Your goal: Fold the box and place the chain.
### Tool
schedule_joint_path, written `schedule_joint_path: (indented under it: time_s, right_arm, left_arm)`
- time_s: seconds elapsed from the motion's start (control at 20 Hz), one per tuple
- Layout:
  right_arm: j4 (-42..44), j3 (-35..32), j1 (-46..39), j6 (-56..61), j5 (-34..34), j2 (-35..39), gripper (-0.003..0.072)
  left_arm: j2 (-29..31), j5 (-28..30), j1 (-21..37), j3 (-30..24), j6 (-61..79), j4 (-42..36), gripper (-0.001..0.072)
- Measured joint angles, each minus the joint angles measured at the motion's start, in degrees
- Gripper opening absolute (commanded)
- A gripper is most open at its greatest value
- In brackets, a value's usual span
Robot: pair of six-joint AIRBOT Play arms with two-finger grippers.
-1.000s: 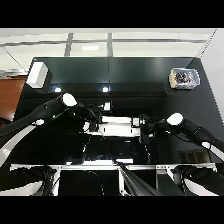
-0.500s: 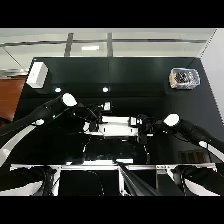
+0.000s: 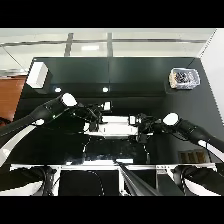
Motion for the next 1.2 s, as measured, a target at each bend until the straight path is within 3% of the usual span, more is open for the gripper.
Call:
schedule_joint_path:
  time_s: [0.05, 0.25, 0.3, 0.45, 0.6, 0.65, 0.7, 0.75, 0.8, 0.9, 1.05, 1.2]
  right_arm:
    - [0.0, 0.0, 0.0, 0.2, 0.0, 0.0, 0.0486]
    - [-0.2, 0.1, 0.0, 0.3, 0.0, -0.1, 0.0484]
    - [-0.2, 0.1, 0.0, 0.3, 0.0, -0.1, 0.0485]
    - [-0.3, 0.1, 0.0, 0.4, -0.1, -0.1, 0.0484]
    - [-0.3, 0.1, 0.0, 0.4, -0.1, -0.1, 0.0483]
    - [-0.4, 0.1, 0.0, 0.3, 0.0, -0.1, 0.0482]
    - [-0.5, 0.1, 0.0, 0.3, 0.1, -0.1, 0.0418]
    - [-0.6, 0.1, 0.0, 0.3, 0.2, -0.1, 0.0197]
    - [-0.7, 0.1, 0.0, 0.2, 0.4, -0.1, 0.0158]
    - [-0.8, 0.1, 0.0, 0.2, 0.5, -0.1, 0.0158]
    - [-0.9, 0.1, 0.0, 0.1, 0.7, -0.1, 0.0157]
    - [-0.9, 0.1, 0.0, 0.1, 0.8, -0.1, 0.0157]
  left_arm:
    - [0.0, 0.0, 0.0, 0.0, 0.1, 0.0, 0.0025]
    - [0.0, 0.1, 0.0, 0.0, 0.1, 0.0, 0.0028]
    - [0.0, 0.1, 0.0, 0.0, 0.1, 0.0, 0.0084]
    - [1.2, -0.7, 0.6, 0.3, -1.8, 0.3, 0.0649]
    - [4.5, -0.9, 2.2, 0.9, -8.3, 3.6, 0.0655]
    - [6.0, -1.5, 3.0, 1.0, -11.3, 5.5, 0.0654]
    - [7.5, -2.6, 3.9, 1.1, -14.5, 7.5, 0.0653]
    - [8.9, -4.2, 4.9, 1.1, -18.4, 9.4, 0.0596]
    - [9.9, -6.5, 5.8, 1.2, -22.4, 11.0, 0.0480]
    - [10.9, -13.4, 7.3, 1.1, -31.0, 12.6, 0.0028]
    - [10.2, -23.2, 7.7, -0.7, -36.6, 7.1, 0.0024]
    - [7.8, -22.4, 6.3, -3.7, -34.7, -6.6, 0.0024]
